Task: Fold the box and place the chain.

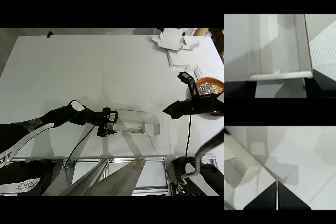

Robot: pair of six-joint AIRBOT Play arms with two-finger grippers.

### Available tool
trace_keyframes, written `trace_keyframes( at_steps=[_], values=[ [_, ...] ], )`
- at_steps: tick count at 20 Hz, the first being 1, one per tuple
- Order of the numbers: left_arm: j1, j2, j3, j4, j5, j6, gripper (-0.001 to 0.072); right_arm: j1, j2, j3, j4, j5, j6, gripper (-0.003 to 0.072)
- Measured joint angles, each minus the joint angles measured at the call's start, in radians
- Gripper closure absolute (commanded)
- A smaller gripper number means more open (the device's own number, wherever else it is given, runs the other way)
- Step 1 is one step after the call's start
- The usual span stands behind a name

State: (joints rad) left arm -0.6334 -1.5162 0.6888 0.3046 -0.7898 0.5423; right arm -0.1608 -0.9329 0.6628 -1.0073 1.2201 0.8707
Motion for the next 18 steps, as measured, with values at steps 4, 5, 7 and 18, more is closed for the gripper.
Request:
trace_keyframes(
  at_steps=[4, 5, 7, 18],
  values=[
    [0.000, 0.000, 0.000, 0.000, 0.000, 0.000, 0.0395, -0.035, -0.088, -0.050, -0.052, -0.024, 0.153, 0.0671],
    [0.000, 0.000, 0.000, 0.000, 0.000, 0.000, 0.0395, -0.039, -0.105, -0.071, -0.052, -0.031, 0.168, 0.0671],
    [0.000, 0.000, 0.000, 0.000, 0.000, 0.000, 0.0395, -0.042, -0.132, -0.118, -0.035, -0.054, 0.195, 0.0671],
    [0.000, 0.000, 0.000, 0.000, 0.000, 0.000, 0.0395, 0.013, -0.167, -0.208, 0.093, -0.127, 0.241, 0.0671]
  ],
)
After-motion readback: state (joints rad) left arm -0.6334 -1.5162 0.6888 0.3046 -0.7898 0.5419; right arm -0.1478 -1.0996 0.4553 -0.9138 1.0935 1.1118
